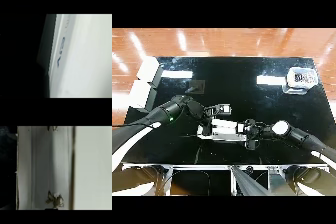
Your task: Fold the box and place the chain.
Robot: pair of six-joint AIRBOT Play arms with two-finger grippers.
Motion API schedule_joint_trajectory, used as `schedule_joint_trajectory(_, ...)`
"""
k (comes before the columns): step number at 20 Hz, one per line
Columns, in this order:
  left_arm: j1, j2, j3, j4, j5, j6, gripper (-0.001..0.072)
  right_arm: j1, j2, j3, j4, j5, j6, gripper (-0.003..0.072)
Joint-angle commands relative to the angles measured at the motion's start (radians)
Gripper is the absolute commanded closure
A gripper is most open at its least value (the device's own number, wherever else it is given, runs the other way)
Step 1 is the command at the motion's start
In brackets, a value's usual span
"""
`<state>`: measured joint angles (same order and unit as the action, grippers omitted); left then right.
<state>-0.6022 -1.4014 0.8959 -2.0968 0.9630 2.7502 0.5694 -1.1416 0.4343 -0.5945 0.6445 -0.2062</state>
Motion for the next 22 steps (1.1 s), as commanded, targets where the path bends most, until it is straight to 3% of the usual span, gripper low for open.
schedule_joint_trajectory(1, 0.001, 0.002, 0.001, -0.002, 0.006, -0.033, 0.0691, 0.0, 0.0, 0.0, -0.008, -0.01, -0.008, -0.0034)
schedule_joint_trajectory(13, 0.001, 0.002, 0.001, -0.002, 0.012, -0.06, 0.0691, 0.0, -0.019, 0.0, -0.009, -0.023, -0.007, -0.0034)
schedule_joint_trajectory(14, 0.001, 0.002, 0.001, -0.002, 0.012, -0.06, 0.0691, 0.0, -0.019, 0.0, -0.009, -0.023, -0.007, -0.002)
schedule_joint_trajectory(15, 0.001, 0.002, 0.001, -0.002, 0.012, -0.06, 0.0691, 0.0, -0.019, 0.0, -0.009, -0.023, -0.007, 0.0152)
schedule_joint_trajectory(16, 0.001, 0.002, 0.001, -0.002, 0.012, -0.06, 0.0691, 0.0, -0.019, 0.0, -0.009, -0.023, -0.008, 0.0186)
schedule_joint_trajectory(22, 0.001, 0.002, 0.001, -0.002, 0.023, -0.061, 0.0689, 0.0, -0.019, 0.0, -0.009, -0.024, -0.008, 0.0187)
